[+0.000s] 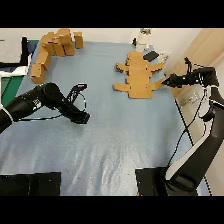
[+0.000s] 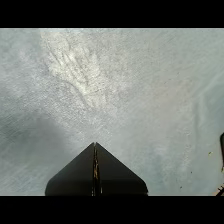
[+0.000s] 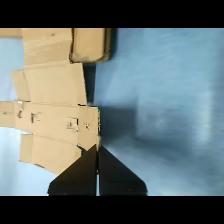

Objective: Fold the box.

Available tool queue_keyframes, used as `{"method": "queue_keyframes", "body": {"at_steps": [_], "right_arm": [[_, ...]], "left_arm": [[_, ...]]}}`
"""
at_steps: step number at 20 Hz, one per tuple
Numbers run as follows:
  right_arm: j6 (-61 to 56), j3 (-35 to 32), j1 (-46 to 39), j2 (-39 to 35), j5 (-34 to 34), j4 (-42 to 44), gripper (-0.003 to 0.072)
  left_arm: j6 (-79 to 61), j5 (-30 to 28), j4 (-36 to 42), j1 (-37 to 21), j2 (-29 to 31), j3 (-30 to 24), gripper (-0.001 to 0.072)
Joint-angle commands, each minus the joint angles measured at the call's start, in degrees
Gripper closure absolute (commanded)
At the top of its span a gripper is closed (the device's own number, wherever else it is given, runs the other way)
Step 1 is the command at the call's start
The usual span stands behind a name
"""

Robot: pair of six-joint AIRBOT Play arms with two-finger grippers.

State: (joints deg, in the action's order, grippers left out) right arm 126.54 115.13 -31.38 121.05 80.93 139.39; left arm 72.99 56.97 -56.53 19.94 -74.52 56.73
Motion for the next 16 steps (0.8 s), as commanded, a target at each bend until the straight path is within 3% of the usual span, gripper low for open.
{"method": "queue_keyframes", "body": {"at_steps": [1,4,13,16], "right_arm": [[-1.9,-3.4,1.0,-3.3,5.7,0.5,0.0686],[-2.1,-13.9,3.7,-11.5,1.9,-0.2,0.0686],[-9.1,-68.5,15.0,-52.3,-18.9,-4.0,0.0685],[-18.3,-79.3,20.1,-64.8,-21.1,-9.9,0.0686]], "left_arm": [[0.1,-0.2,3.1,0.0,0.0,0.0,0.0698],[0.1,-0.5,4.3,0.0,0.0,0.0,0.0698],[-3.7,2.4,4.3,0.0,0.0,0.0,0.0698],[-6.6,5.1,4.3,0.0,0.0,0.0,0.0698]]}}
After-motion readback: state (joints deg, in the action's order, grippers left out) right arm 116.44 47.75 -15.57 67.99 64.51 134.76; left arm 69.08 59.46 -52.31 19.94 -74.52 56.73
